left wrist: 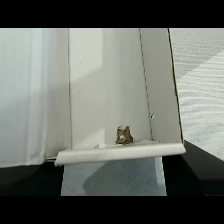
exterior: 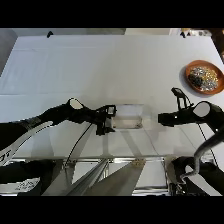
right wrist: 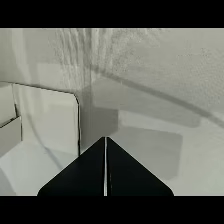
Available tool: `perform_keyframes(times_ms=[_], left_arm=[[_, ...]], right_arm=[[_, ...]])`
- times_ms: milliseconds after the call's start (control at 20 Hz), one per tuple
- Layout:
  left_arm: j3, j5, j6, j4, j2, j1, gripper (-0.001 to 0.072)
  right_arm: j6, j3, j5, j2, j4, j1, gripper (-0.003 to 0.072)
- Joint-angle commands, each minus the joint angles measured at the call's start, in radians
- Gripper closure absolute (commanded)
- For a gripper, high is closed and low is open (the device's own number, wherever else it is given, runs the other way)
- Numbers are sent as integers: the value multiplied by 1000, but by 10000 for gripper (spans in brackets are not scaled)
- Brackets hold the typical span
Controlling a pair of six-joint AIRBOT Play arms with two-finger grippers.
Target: Fold the box and place the chain.
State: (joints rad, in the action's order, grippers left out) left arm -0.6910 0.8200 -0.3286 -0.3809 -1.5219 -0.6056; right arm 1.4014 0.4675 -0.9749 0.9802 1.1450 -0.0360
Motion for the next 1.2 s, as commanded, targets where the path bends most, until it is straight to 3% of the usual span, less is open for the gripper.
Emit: perform_keyframes(times_ms=[0, 200, 400, 500, 600, 700, 1050, 1150], left_arm=[[0, 0, 0, 0, 1, 0, 538], [1, 0, 0, 0, 1, 0, 538], [1, 0, 0, 0, 1, 0, 538], [1, 0, 0, 0, 1, 0, 538], [0, 0, 0, 0, 1, 0, 538], [0, 0, 0, 0, 1, 0, 538], [1, 0, 0, 0, 1, 0, 538], [1, 0, 0, 0, 1, 0, 538]], right_arm=[[-47, 0, -1, 85, -72, -42, 670], [-165, 0, -16, 84, -234, -88, 670], [-199, 0, -25, 48, -267, -87, 663], [-198, 0, -24, -3, -267, -87, 522], [-199, 0, -27, -28, -284, -87, 504], [-199, 0, -36, -29, -293, -88, 408], [-199, 0, -56, -61, -303, -88, 384], [-198, 0, -37, -61, -312, -103, 313]])
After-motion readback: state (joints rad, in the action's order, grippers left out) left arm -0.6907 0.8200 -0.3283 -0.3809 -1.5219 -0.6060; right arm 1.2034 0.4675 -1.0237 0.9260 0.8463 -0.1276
